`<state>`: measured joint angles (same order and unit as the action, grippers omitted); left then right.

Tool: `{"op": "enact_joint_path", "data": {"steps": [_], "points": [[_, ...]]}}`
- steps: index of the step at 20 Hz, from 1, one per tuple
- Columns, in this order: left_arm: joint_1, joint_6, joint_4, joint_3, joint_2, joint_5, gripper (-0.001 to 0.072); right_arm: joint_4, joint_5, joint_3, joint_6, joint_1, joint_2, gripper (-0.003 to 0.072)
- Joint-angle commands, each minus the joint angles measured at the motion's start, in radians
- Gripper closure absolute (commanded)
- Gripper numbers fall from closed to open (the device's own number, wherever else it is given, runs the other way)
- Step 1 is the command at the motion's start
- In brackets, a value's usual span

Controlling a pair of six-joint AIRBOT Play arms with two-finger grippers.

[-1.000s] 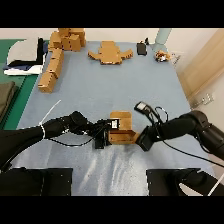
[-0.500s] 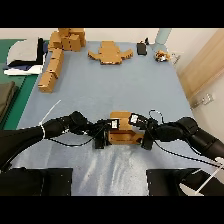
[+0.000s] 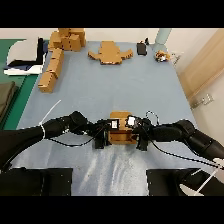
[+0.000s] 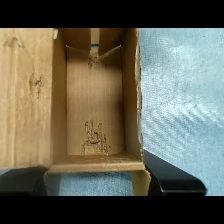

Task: Fold the box.

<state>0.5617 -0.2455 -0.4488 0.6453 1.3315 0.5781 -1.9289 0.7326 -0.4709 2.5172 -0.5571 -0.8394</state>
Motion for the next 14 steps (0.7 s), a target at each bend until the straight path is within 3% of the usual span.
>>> {"op": "enact_joint_path", "data": {"steps": [1, 8, 9, 10, 11, 14], "points": [[0.0, 0.0, 0.0, 0.001, 0.001, 0.0, 0.0235, -0.022, -0.016, 0.005, 0.014, -0.006, -0.001, 0.053], [0.0, 0.0, 0.0, 0.001, 0.001, 0.0, 0.0235, -0.096, -0.046, 0.005, 0.088, -0.006, -0.003, 0.0522], [0.0, 0.0, 0.0, 0.001, 0.001, 0.0, 0.0235, -0.104, -0.045, 0.005, 0.087, -0.006, -0.003, 0.049], [0.0, 0.0, 0.0, 0.001, 0.001, 0.0, 0.0235, -0.116, -0.045, 0.005, 0.087, -0.006, -0.003, 0.0332], [0.0, 0.0, 0.0, 0.001, 0.001, 0.0, 0.0235, -0.127, -0.045, 0.005, 0.087, -0.006, -0.003, 0.0251], [0.0, 0.0, 0.0, 0.001, 0.001, 0.0, 0.0235, -0.132, -0.043, 0.005, 0.087, -0.006, -0.003, 0.0244]]}}
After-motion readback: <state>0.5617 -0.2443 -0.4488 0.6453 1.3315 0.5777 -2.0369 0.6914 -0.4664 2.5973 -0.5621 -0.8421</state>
